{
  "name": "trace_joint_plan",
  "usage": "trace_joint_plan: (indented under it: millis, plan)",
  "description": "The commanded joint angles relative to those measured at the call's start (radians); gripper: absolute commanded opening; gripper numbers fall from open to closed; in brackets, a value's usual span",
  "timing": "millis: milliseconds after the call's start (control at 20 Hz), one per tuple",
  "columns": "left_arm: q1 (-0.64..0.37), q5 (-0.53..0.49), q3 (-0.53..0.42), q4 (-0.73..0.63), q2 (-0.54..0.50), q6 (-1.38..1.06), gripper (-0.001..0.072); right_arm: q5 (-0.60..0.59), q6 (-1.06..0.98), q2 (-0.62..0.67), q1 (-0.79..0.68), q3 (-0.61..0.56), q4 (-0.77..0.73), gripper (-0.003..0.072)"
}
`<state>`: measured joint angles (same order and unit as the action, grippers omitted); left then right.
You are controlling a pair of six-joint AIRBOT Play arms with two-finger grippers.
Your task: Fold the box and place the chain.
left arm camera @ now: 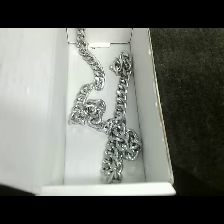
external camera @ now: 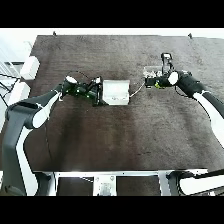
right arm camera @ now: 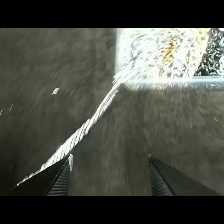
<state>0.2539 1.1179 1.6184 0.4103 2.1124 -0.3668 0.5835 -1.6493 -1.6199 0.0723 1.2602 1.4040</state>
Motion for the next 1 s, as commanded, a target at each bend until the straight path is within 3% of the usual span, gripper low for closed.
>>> trace_joint_plan:
  millis: [0,150,300,350,400,550,750,950]
  plan:
    - [-0.001,0.000,0.000,0.000,0.000,0.000,0.0453,-0.096,0.232,-0.117,-0.055,0.035,-0.348,0.0552]
    - [-0.001,0.000,0.000,0.000,0.000,0.000,0.0453,-0.096,0.368,-0.211,-0.054,0.122,-0.518,0.0547]
    - [-0.001,0.000,0.000,0.000,0.000,0.000,0.0453,-0.092,0.386,-0.257,-0.054,0.186,-0.533,0.0362]
    - [-0.001,0.000,0.000,0.000,0.000,0.000,0.0453,-0.093,0.387,-0.262,-0.055,0.192,-0.532,0.0159]
    - [-0.001,0.000,0.000,0.000,0.000,0.000,0.0453,-0.091,0.393,-0.261,-0.056,0.192,-0.530,0.0017]
    - [-0.001,0.001,0.000,0.000,0.000,0.000,0.0453,0.041,0.405,-0.159,-0.048,0.185,-0.486,0.0015]
    - [-0.001,0.000,0.000,0.000,0.000,0.000,0.0453,0.200,0.354,0.148,0.006,0.148,-0.280,0.0015]
    - [-0.001,0.000,0.000,0.000,0.000,0.000,0.0454,0.268,0.236,0.401,0.128,0.128,-0.100,0.0014]
